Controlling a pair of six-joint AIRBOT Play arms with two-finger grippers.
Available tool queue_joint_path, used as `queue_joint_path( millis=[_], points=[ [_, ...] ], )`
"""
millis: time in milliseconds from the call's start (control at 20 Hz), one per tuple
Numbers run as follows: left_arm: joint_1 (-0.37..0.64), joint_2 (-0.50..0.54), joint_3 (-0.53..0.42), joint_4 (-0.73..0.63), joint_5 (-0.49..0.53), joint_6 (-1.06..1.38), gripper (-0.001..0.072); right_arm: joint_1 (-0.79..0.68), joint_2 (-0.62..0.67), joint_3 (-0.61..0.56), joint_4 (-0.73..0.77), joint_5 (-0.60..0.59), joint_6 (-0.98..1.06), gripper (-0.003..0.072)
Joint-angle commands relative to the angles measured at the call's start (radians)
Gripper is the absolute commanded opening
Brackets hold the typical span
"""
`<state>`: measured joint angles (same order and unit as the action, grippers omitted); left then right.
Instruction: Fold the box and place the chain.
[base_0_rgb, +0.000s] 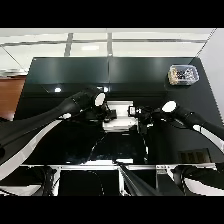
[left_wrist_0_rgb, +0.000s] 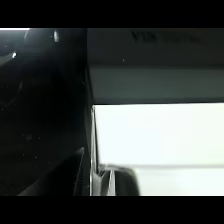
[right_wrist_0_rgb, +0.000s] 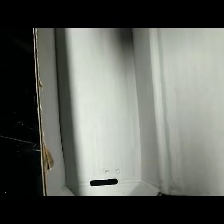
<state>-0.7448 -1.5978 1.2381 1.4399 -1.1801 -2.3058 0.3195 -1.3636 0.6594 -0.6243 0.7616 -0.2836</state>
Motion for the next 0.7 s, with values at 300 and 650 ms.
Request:
queue_joint_path(
  millis=[300, 650],
  points=[
    [-0.04, -0.071, 0.079, 0.067, -0.098, -0.063, 0.0221, 0.0, 0.0, 0.0, -0.001, 0.001, 0.0, 0.0417],
    [-0.04, -0.071, 0.079, 0.063, -0.108, -0.085, 0.0025, 0.0, 0.0, 0.0, -0.001, 0.001, 0.0, 0.0417]
  ],
)
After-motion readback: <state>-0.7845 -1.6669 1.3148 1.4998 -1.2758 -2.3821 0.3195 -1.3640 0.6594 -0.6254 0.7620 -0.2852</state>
